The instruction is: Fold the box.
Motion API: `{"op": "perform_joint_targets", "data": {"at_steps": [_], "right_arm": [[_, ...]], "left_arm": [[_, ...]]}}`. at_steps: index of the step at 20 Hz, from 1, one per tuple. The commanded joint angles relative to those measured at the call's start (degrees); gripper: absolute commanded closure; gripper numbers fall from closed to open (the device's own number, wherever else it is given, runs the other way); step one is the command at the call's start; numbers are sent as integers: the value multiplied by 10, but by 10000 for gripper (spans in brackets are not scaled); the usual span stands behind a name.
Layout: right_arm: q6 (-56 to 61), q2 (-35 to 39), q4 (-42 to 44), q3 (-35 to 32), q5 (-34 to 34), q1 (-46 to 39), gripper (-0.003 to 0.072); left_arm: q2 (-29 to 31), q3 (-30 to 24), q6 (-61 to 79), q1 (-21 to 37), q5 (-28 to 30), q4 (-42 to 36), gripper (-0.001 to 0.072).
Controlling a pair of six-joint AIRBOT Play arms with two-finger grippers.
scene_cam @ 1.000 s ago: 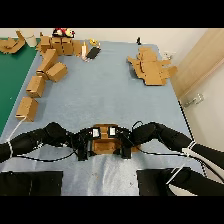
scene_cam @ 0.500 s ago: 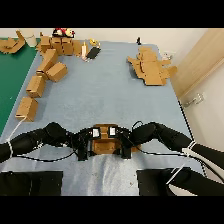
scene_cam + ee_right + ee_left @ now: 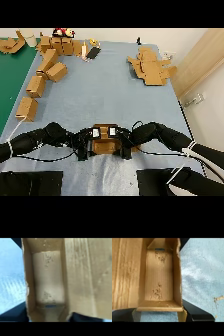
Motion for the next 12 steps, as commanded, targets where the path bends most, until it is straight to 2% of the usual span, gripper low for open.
{"op": "perform_joint_targets", "data": {"at_steps": [1, 4, 9, 12], "right_arm": [[0, 5, -8, 0, -19, -1, -34], [8, 26, -27, 0, -29, -1, -34], [123, 82, -147, 0, -23, -1, -34], [126, 121, -168, 0, -60, -1, -34]], "left_arm": [[0, 0, 0, 0, 0, 0, 116], [0, 0, 0, 0, 0, 0, 115], [0, 0, 0, 0, 0, 0, 115], [0, 0, 0, 0, 0, 0, 116]]}}
